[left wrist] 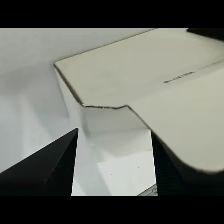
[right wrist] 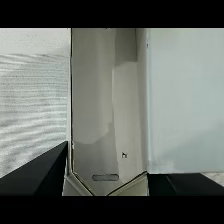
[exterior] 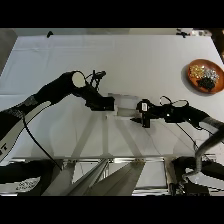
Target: Fold the box and place the chain.
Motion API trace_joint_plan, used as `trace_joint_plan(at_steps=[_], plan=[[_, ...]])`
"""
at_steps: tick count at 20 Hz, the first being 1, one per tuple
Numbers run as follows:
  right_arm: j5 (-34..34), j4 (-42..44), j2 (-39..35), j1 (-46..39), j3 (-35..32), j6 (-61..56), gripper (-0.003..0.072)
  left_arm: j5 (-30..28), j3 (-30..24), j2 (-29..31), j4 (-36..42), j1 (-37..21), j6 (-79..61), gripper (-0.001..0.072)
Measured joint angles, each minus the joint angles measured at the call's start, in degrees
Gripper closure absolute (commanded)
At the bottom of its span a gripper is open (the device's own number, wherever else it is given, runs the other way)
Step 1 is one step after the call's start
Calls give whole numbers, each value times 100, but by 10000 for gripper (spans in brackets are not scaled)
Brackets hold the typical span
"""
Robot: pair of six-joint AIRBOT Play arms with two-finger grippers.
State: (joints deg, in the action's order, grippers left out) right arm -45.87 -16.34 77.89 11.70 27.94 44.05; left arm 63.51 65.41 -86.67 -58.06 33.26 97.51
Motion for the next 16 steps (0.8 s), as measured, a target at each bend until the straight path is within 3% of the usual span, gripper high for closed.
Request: trace_joint_plan(at_steps=[12,14,16], plan=[[2,4,2,0,0,-20,279,-245,190,-297,-608,442,997,231],[4,4,0,0,0,-17,279,-302,190,-330,-678,461,1167,321],[4,4,0,0,0,-15,279,-341,190,-345,-787,470,1325,321]])
